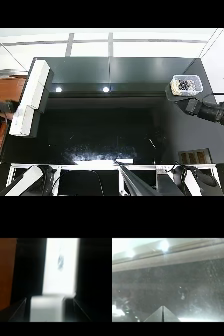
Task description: Fold the box and place the chain.
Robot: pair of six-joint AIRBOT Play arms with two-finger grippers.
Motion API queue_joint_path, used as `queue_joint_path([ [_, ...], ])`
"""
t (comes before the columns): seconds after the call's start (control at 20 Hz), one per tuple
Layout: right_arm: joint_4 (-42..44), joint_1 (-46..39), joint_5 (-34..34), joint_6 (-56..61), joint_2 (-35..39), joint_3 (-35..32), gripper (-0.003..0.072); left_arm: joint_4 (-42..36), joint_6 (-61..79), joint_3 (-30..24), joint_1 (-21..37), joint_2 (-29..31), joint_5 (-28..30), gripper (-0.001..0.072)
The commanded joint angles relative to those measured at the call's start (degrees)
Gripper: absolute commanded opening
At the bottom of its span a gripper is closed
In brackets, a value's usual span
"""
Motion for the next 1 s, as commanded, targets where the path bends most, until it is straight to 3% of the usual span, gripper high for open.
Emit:
queue_joint_path([
  [0.0,2.8,0.0,-1.4,0.0,0.0,0.0,0.0019,-12.6,0.0,4.9,-4.2,1.0,-7.6,0.0708],
  [0.2,3.6,2.1,-3.6,0.0,0.0,0.0,0.0018,-15.7,-3.4,8.4,-18.3,1.0,-8.4,0.0694],
  [0.25,3.0,4.5,-5.1,0.2,0.0,0.0,0.0018,-15.8,-5.7,9.1,-22.7,1.0,-8.3,0.0589],
  [0.3,1.1,8.3,-6.9,1.5,0.0,0.0,0.0018,-15.6,-7.9,9.7,-28.1,1.0,-8.3,0.0238],
  [0.35,-2.8,12.9,-9.0,3.9,0.0,0.0,0.0017,-15.7,-7.8,9.8,-33.4,1.0,-8.2,0.0028],
  [0.45,-19.7,23.4,-13.7,13.7,0.0,0.0,0.0017,-13.7,-10.4,9.9,-45.6,1.0,-3.9,0.0024],
  [0.5,-32.9,28.5,-14.3,22.9,-0.1,0.0,0.0018,-9.9,-15.0,9.9,-50.9,1.0,-0.1,0.0023],
  [0.6,-56.4,35.8,-12.0,42.6,-0.1,0.0,0.0018,3.6,-31.0,9.3,-60.3,1.1,6.1,0.0023],
  [0.65,-63.4,38.0,-11.4,48.7,-0.1,0.0,0.0019,9.7,-38.0,8.2,-63.3,1.1,8.6,0.0023],
  [0.75,-67.9,39.7,-13.0,53.0,-0.1,-0.3,0.0018,18.2,-47.0,3.8,-66.6,1.4,13.3,0.0024],
  [0.95,-66.7,39.7,-14.3,53.0,-0.1,-0.3,0.0018,19.4,-49.0,-1.1,-64.2,5.1,12.0,0.0024],
])
